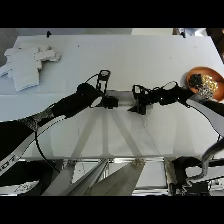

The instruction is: Fold the box and place the chain.

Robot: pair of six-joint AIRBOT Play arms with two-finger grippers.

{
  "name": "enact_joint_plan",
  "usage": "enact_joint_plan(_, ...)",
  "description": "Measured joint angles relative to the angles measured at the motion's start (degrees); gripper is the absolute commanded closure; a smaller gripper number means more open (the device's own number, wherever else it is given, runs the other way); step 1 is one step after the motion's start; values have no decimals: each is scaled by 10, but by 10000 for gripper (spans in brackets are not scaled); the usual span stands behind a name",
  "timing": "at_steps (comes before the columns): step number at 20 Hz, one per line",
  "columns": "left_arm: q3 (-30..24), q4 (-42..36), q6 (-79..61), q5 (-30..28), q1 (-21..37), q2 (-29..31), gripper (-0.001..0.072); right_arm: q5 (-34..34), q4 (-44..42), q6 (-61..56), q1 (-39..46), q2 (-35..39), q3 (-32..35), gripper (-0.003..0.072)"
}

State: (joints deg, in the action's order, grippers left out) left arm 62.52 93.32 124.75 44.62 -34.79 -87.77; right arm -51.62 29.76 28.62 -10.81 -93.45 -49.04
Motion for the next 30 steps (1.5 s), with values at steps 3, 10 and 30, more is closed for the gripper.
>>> enact_joint_plan(3,16,3,15,13,5,-5,324,0,0,0,0,0,0,284)
enact_joint_plan(10,113,5,24,110,18,-56,323,0,0,0,0,0,0,284)
enact_joint_plan(30,146,4,56,197,17,-103,703,0,-1,-2,0,0,0,284)
